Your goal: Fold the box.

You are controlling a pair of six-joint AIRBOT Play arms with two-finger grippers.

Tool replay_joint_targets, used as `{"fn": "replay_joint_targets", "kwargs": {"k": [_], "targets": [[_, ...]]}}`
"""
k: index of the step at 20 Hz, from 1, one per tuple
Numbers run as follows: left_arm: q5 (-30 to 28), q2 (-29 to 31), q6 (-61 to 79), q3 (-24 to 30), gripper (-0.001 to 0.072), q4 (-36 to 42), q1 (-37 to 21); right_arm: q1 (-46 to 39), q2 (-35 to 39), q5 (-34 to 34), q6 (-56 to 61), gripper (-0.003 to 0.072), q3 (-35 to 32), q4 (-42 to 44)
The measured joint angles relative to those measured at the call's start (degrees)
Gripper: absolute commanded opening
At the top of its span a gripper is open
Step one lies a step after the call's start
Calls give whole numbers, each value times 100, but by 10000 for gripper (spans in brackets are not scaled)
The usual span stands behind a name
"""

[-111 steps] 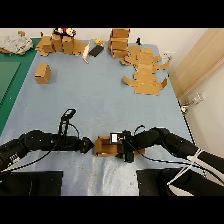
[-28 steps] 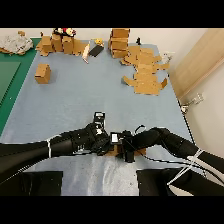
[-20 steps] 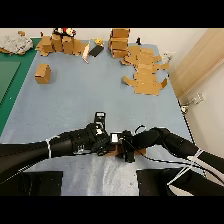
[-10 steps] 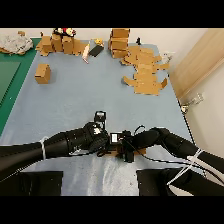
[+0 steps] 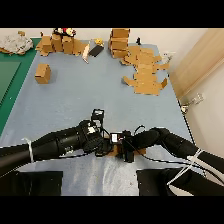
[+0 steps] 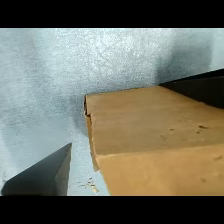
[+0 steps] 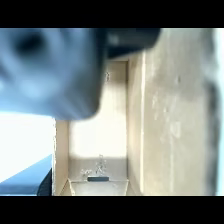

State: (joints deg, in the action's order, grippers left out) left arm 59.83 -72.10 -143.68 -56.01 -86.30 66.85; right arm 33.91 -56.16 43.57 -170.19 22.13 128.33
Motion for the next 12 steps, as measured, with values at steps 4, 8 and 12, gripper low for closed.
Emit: {"fn": "replay_joint_targets", "kwargs": {"k": [4, 8, 12], "targets": [[57, 337, 162, 74, 422, -37, 0, 4, 0, 50, 15, 516, -2, 37], [-214, 1040, 234, 553, 422, -92, -24, 0, -9, 20, -33, 517, -13, -61], [-400, 1698, 380, 1257, 422, -195, -17, 0, 0, 15, -7, 517, 0, -24]]}}
